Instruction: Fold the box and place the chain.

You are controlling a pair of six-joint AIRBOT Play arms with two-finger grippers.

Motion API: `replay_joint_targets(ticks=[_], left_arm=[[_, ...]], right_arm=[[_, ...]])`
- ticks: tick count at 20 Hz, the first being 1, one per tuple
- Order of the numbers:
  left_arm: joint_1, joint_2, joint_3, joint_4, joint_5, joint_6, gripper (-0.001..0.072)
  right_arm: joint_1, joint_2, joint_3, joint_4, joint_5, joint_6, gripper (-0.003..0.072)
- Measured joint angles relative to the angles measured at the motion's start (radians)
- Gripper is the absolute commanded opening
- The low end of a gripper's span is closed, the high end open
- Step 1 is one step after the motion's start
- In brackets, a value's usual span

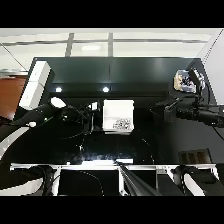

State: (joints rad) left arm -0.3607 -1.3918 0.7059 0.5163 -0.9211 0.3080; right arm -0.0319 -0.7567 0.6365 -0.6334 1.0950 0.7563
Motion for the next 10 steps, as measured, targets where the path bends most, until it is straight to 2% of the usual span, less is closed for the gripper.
replay_joint_targets(ticks=[10], left_arm=[[-0.029, -0.002, 0.003, 0.007, 0.023, -0.014, 0.0705]], right_arm=[[0.0, 0.0, 0.0, -0.014, -0.011, 0.0, 0.0604]])
